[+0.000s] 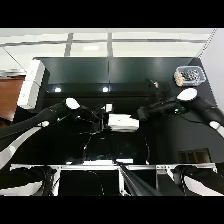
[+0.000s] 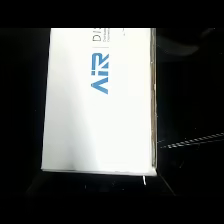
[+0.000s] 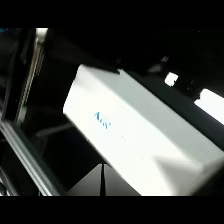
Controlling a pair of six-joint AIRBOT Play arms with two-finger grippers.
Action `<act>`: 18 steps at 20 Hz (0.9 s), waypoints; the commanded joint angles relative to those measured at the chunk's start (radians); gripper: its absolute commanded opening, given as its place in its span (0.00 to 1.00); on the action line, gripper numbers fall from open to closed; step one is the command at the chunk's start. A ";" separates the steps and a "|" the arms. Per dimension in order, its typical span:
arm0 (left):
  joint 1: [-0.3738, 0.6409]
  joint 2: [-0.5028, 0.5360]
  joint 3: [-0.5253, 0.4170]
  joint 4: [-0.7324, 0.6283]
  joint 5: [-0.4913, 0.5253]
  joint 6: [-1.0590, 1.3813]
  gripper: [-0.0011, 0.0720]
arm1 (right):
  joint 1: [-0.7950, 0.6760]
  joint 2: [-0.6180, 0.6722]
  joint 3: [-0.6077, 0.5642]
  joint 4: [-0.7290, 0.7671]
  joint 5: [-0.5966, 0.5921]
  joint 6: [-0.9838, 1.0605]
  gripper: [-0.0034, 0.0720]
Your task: Fold the box and place the chain.
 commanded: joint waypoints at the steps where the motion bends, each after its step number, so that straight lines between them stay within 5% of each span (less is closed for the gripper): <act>1: 0.012 0.032 0.002 0.039 0.000 -0.076 0.95 | -0.150 0.144 0.033 -0.179 0.125 0.048 0.07; 4: 0.033 0.116 0.002 0.136 -0.048 -0.159 0.99 | -0.296 0.229 0.033 -0.323 0.215 0.099 0.07; 8: 0.000 0.180 0.060 0.126 -0.140 -0.278 0.99 | -0.378 0.244 0.030 -0.328 0.204 0.100 0.07; 15: -0.165 -0.103 0.395 0.127 -0.158 -0.411 0.99 | -0.377 0.244 0.030 -0.324 0.097 0.101 0.07; 18: -0.154 -0.166 0.445 0.128 -0.156 -0.445 0.99 | -0.377 0.244 0.030 -0.325 0.104 0.100 0.07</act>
